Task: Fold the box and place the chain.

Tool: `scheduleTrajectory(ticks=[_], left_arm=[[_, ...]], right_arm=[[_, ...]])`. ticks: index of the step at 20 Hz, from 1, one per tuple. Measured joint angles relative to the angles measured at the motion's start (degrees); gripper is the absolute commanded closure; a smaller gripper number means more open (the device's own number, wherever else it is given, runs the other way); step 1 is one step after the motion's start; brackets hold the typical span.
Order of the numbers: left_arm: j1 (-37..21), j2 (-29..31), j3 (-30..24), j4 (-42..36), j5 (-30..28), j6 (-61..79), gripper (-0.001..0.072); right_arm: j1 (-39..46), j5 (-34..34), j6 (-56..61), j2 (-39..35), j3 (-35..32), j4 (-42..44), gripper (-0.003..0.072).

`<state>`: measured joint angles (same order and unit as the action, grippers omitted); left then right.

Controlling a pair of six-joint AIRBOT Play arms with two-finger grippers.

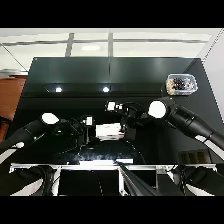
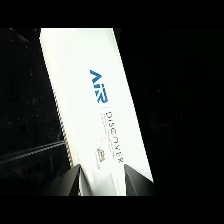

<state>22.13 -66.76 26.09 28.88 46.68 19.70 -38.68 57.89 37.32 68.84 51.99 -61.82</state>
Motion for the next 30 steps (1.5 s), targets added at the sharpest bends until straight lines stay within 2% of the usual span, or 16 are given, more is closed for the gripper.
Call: scheduleTrajectory(ticks=[16,17,18,25,29,30], left_arm=[[0.0,0.0,0.0,0.0,-0.04,-0.04,0.0354],[0.0,0.0,0.0,0.0,-0.04,-0.02,0.0354],[0.0,0.0,0.0,0.0,-0.04,0.0,0.0354],[0.0,0.0,0.0,0.0,-0.07,0.0,0.0354],[0.0,0.0,0.0,0.0,-0.07,0.0,0.0354],[0.0,0.0,0.0,0.0,-0.07,0.0,0.0354]], right_arm=[[-1.29,-0.02,0.37,2.01,-0.02,0.02,0.0335],[-1.49,-0.09,0.42,2.1,-0.04,0.02,0.0232],[-1.68,-0.42,0.63,2.12,-0.04,0.31,0.0185],[-1.97,-0.44,0.9,1.92,0.0,0.04,0.0186],[-0.68,0.55,5.51,-0.35,0.63,-3.02,0.0187],[0.42,1.4,7.74,-1.29,0.72,-4.37,0.0247]])
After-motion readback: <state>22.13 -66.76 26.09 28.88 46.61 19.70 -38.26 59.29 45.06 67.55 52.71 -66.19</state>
